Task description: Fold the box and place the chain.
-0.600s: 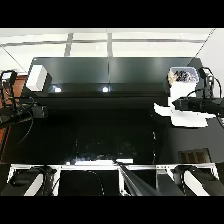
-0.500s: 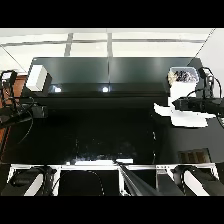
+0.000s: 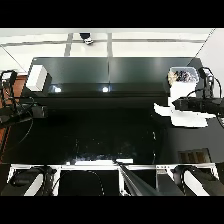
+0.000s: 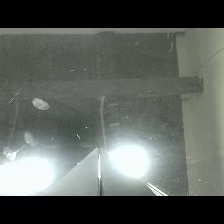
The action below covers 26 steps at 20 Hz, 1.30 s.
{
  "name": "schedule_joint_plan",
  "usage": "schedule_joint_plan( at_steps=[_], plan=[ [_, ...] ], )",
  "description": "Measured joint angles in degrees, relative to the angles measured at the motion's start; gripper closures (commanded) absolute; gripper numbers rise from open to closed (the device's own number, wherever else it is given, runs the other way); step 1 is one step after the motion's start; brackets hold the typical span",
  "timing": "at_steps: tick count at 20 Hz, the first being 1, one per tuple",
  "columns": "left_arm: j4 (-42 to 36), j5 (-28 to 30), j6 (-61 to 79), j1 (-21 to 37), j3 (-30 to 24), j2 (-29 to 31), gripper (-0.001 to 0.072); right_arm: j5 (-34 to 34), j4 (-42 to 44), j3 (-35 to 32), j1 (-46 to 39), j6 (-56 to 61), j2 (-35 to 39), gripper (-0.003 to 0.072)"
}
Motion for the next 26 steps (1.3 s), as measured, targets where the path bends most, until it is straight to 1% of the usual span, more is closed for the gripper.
schedule_joint_plan(
  at_steps=[2,5,8,10,11,12,13,15,16,17,19,21,23,26],
  plan=[
    [0.0,0.0,0.0,0.0,0.0,0.0,0.0685,-0.5,0.7,0.0,0.0,0.0,0.0,0.0672],
    [0.0,0.0,0.0,0.0,0.0,0.0,0.0685,-4.7,6.1,0.0,0.0,0.0,0.0,0.0671],
    [0.0,0.0,0.0,0.0,0.0,0.0,0.0685,-13.4,9.7,0.0,-0.1,-0.1,0.0,0.0671],
    [0.0,0.0,0.0,0.0,0.0,0.0,0.0685,-21.3,11.0,0.0,-0.2,-0.1,0.0,0.0669],
    [0.0,0.0,0.0,0.0,0.0,0.0,0.0685,-25.7,11.4,0.0,-0.3,-0.1,0.0,0.0534],
    [0.0,0.0,0.0,0.0,0.0,0.0,0.0685,-30.1,11.7,0.0,-0.6,-0.1,-0.2,0.0163],
    [0.0,0.0,0.0,0.0,0.0,0.0,0.0685,-34.9,12.0,-0.1,-1.1,-0.1,-0.5,-0.0006],
    [0.0,0.1,0.0,0.0,0.0,0.0,0.0685,-41.6,11.5,0.1,-3.1,-1.0,-1.8,-0.0005],
    [0.0,0.1,0.0,0.0,0.0,0.0,0.0685,-42.7,10.1,0.5,-5.1,-1.6,-3.0,-0.0005],
    [0.0,0.2,0.0,0.0,0.0,0.0,0.0685,-42.2,8.0,1.4,-7.5,-2.0,-4.6,-0.0005],
    [0.0,0.2,0.0,0.0,0.0,0.0,0.0685,-37.2,2.6,4.8,-14.3,0.2,-9.2,-0.0005],
    [0.0,0.2,0.0,0.0,0.0,0.0,0.0685,-29.2,-4.2,10.6,-22.4,6.7,-14.8,-0.0006],
    [-0.3,0.2,0.0,0.0,0.0,0.0,0.0685,-20.9,-8.4,17.0,-30.0,11.2,-20.3,-0.0005],
    [-1.1,0.2,0.0,0.0,0.0,0.0,0.0685,-9.5,-8.8,24.5,-38.7,11.3,-27.6,-0.0002]
  ],
)
